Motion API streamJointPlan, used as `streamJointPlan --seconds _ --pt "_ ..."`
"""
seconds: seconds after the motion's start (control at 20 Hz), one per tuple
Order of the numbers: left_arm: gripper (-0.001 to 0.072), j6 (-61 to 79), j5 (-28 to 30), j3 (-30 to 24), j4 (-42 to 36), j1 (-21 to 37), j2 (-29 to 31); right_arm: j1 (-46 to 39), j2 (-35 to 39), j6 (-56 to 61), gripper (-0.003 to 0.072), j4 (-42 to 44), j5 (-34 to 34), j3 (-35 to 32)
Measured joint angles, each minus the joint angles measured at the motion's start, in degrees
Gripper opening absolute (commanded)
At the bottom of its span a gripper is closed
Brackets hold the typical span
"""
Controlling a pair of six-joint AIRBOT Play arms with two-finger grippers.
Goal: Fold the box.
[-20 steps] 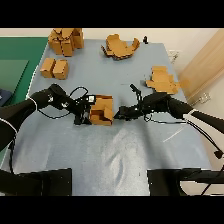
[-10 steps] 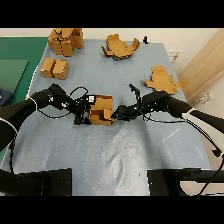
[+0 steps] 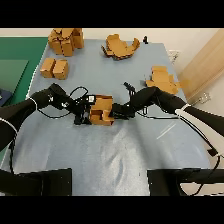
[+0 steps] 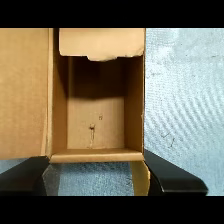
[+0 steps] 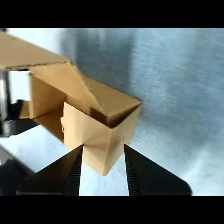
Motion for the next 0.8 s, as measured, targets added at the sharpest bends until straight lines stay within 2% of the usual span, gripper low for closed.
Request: streamJointPlan --seconds 0.25,0.8 --pt "0.0097 -0.7 0.0 0.0 0.0 0.0 0.0 4.3 -2.9 11.9 0.0421 -8.4 0.2 5.5" --pt "0.0097 -1.4 -0.1 0.0 0.0 0.0 0.0 13.1 -9.3 37.4 0.0420 -27.6 -7.3 15.3"
